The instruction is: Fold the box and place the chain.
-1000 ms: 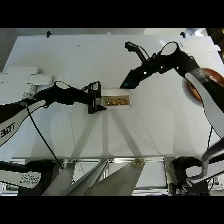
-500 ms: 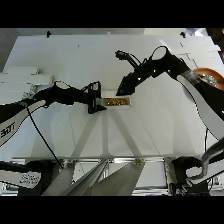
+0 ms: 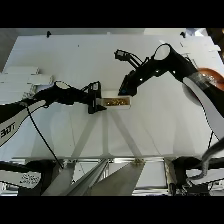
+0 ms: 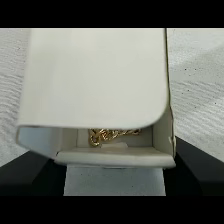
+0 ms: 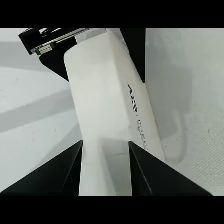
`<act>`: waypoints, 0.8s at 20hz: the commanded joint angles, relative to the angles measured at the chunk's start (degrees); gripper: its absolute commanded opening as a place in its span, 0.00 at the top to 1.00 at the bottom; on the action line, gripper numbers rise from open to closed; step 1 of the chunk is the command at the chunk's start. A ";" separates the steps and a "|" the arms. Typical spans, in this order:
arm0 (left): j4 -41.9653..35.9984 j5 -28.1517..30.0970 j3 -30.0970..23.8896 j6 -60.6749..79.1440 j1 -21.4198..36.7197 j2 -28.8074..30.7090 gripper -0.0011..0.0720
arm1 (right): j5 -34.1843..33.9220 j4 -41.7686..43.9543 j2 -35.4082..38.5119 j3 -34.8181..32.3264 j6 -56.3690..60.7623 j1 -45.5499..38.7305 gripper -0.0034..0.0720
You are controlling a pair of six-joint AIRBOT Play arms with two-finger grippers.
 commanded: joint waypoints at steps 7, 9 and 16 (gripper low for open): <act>0.02 0.02 0.02 0.02 0.02 0.02 0.63 | -6.93 -2.21 0.83 -4.11 0.44 0.07 0.65; 0.00 0.02 0.02 0.02 0.02 0.02 0.63 | -5.07 -3.21 0.85 -4.31 0.48 0.20 0.67; 0.02 0.00 0.02 0.02 0.02 0.02 0.63 | -2.14 -4.92 1.90 -4.50 0.92 1.75 0.71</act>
